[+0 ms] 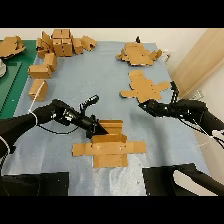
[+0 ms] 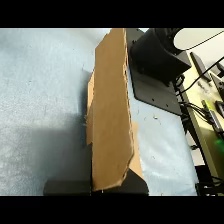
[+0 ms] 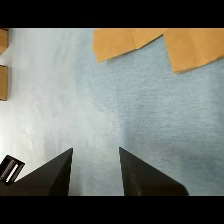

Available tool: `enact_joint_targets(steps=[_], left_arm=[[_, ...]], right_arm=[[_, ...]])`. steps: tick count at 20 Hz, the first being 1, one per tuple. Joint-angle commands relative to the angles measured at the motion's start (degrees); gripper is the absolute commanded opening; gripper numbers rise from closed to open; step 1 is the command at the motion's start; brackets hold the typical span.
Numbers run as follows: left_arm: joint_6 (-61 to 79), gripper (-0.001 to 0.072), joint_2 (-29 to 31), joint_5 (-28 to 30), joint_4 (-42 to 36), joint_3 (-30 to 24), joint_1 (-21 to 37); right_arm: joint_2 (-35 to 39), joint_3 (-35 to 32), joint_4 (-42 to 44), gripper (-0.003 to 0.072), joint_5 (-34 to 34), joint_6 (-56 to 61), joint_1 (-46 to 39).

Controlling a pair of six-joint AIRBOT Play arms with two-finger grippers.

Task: Fold the box.

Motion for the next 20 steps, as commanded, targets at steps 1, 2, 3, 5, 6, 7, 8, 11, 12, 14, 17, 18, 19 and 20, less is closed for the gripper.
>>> enact_joint_targets(steps=[1, 2, 3, 5, 6, 7, 8, 11, 12, 14, 17, 18, 19, 20], left_arm=[[0.1, 0.0011, 0.3, 1.6, 0.8, -0.2, -0.6], [-0.4, 0.0011, 0.3, 3.1, 1.7, -0.3, -0.6], [-0.8, 0.0011, 0.3, 4.3, 2.1, -0.6, -0.6], [-0.8, 0.0011, 0.3, 4.2, 2.1, -0.8, -0.8], [-0.8, 0.0011, 0.7, 4.2, 2.3, -0.9, -1.0], [-0.8, 0.001, 1.4, 4.6, 2.6, -1.0, -1.6], [-0.8, 0.001, 2.7, 6.1, 3.2, -1.6, -2.3], [1.0, 0.001, 8.9, 14.5, 3.6, -5.4, -4.7], [3.7, 0.001, 11.0, 15.9, 2.3, -6.6, -5.1], [6.9, 0.0011, 13.6, 15.6, -0.2, -7.6, -5.2], [7.2, 0.0011, 14.0, 15.6, -0.6, -8.1, -5.2], [7.2, 0.0011, 14.0, 14.9, -0.5, -8.2, -5.3], [7.4, 0.0011, 14.0, 14.4, -0.6, -8.2, -5.6], [8.6, 0.0011, 14.0, 14.3, -0.5, -8.2, -6.1]], right_arm=[[0.0, 0.0, -1.5, 0.0452, -0.3, 0.0, 0.0], [-0.1, 0.0, -1.6, 0.0452, -0.3, 0.0, 0.0], [0.0, 0.0, -1.6, 0.0452, -0.4, 0.0, 0.0], [-0.1, 0.0, -1.7, 0.0452, -1.0, 0.0, 0.0], [0.0, 0.0, -1.9, 0.0452, -1.2, 0.0, 0.0], [0.0, 0.0, -2.3, 0.0452, -1.4, 0.0, 0.0], [0.0, -0.1, -2.5, 0.0452, -1.6, 0.0, 0.0], [0.0, -0.2, -2.5, 0.0452, -1.9, 0.0, 0.0], [0.0, -0.2, -2.5, 0.0452, -1.9, 0.0, 0.0], [-0.1, -0.2, -2.5, 0.0452, -1.9, 0.0, 0.0], [0.0, -0.2, -2.5, 0.0452, -1.9, 0.0, 0.0], [-0.1, -0.2, -2.5, 0.0452, -1.9, 0.0, 0.0], [-0.1, -0.2, -2.5, 0.0452, -1.9, 0.0, 0.0], [0.0, -0.2, -2.5, 0.0452, -1.9, 0.0, 0.0]])
